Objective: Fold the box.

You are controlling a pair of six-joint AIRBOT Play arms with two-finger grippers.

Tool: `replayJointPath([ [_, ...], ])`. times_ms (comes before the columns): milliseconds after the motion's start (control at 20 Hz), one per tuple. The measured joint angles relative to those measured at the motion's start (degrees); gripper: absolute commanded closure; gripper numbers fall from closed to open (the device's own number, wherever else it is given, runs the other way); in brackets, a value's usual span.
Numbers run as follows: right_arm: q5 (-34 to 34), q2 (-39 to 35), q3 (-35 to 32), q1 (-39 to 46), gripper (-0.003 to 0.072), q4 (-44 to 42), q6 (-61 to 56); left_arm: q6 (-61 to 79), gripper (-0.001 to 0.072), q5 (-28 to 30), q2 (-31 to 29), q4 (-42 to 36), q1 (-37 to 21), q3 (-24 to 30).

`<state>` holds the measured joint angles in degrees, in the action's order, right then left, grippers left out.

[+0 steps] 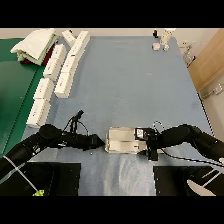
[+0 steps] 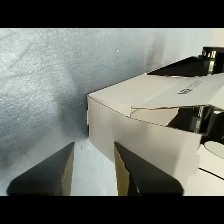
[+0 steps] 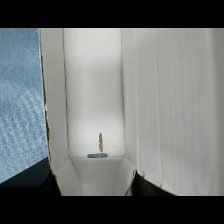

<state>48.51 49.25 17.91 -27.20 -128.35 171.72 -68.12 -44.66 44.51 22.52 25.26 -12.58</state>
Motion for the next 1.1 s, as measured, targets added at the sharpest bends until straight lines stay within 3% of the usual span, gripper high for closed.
replayJointPath([
  [250, 0.0, 0.0, 0.02, 0.0, 0.0162, 0.0, 0.0, 0.09, 0.0333, 1.44, -0.09, -0.39, 0.0, 0.0],
  [600, 0.0, 0.0, 0.0, 0.0, 0.0162, 0.0, 0.0, -2.08, 0.0333, -2.58, -4.13, -0.37, 0.28, -1.81],
  [850, 0.0, 0.0, 0.0, 0.0, 0.0162, 0.0, 0.0, -15.85, 0.0333, 0.79, -4.13, 10.47, 7.72, -5.46],
  [1100, 0.0, 0.0, 0.02, 0.0, 0.0162, 0.0, 0.0, -35.34, 0.0333, 4.35, 2.38, 26.32, 19.71, -12.98],
])
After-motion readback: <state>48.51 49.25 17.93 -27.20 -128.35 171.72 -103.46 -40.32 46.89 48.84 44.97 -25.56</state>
